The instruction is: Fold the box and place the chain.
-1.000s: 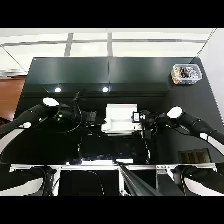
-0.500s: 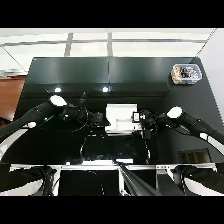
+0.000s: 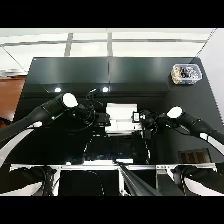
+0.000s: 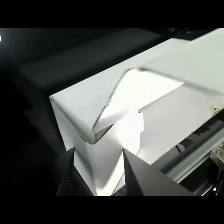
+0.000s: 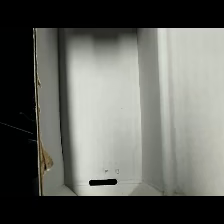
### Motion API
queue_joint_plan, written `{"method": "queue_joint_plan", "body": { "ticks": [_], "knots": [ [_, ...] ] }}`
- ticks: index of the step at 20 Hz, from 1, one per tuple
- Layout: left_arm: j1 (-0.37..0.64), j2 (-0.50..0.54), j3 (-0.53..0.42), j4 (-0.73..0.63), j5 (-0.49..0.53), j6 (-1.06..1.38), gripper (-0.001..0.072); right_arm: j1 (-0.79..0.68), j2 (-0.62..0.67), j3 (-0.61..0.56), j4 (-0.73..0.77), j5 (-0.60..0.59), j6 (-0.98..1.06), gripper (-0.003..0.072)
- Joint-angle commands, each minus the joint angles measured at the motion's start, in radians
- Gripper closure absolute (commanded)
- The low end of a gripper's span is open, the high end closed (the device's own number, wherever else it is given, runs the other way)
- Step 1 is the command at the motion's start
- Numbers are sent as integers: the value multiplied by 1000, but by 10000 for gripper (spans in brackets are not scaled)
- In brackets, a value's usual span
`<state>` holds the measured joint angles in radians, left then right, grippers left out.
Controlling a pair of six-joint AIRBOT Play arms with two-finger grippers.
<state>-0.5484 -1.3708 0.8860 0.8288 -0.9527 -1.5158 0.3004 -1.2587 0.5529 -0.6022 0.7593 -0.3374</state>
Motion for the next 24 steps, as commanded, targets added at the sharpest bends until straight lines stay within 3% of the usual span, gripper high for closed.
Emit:
{"method": "queue_joint_plan", "body": {
  "ticks": [1,8,10,14,19,24],
  "knots": [
    [-28,-1,35,89,0,-113,357,0,0,0,0,-5,0,444],
    [-126,-32,97,282,-2,-344,362,0,0,0,0,-5,0,444],
    [-162,-44,122,327,-1,-385,454,0,0,0,0,-5,0,443],
    [-210,-46,159,500,-40,-566,433,0,0,0,0,-5,0,443],
    [-214,-94,171,522,-92,-659,433,0,0,0,0,-5,0,444],
    [-241,-167,241,560,-120,-768,434,0,0,0,0,-5,1,443]
  ]
}}
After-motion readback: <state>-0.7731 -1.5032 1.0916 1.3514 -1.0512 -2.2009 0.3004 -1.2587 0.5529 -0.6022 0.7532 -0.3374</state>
